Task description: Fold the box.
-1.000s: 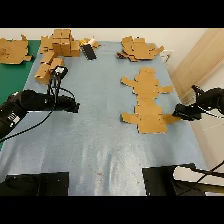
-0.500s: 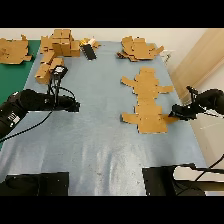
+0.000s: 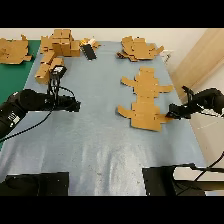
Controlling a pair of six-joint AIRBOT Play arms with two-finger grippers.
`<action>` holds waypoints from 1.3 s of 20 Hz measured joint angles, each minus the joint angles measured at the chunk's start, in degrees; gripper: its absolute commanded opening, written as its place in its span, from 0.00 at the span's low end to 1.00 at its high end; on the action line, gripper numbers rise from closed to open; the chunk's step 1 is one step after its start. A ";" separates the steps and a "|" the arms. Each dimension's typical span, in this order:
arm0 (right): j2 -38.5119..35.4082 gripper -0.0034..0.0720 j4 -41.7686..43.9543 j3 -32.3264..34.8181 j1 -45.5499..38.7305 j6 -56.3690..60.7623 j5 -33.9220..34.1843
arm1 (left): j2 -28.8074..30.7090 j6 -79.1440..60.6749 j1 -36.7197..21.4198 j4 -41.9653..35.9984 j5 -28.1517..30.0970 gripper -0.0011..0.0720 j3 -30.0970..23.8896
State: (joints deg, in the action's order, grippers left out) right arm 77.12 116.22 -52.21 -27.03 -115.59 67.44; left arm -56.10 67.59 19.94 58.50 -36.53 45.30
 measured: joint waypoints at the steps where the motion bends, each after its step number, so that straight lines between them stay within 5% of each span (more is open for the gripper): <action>1: 0.00 0.05 1.51 0.04 1.16 -0.35 1.22 | 0.00 0.39 0.00 -0.79 -0.04 0.12 0.00; 2: -0.07 0.05 3.67 0.20 2.73 -0.63 2.49 | 0.00 0.61 0.00 -1.68 -0.26 0.44 0.00; 3: -0.33 0.05 5.88 0.61 4.46 -0.87 3.23 | 0.00 0.85 0.00 -2.64 -0.59 0.50 0.00; 7: -3.74 0.05 15.85 5.92 13.62 -3.48 2.64 | 0.00 1.18 -2.54 -7.30 -4.72 0.50 0.00; 13: -14.67 0.05 24.87 19.26 26.64 -10.56 -7.65 | -1.42 -3.10 -9.68 -14.75 -13.70 0.50 0.02; 21: -24.04 0.05 30.38 27.26 36.96 -19.85 -18.43 | -15.47 -16.87 -15.26 -31.39 -24.96 0.50 0.04; 26: -26.62 0.05 31.26 27.98 38.21 -21.22 -20.06 | -22.67 -20.70 -15.56 -35.23 -27.56 0.50 0.04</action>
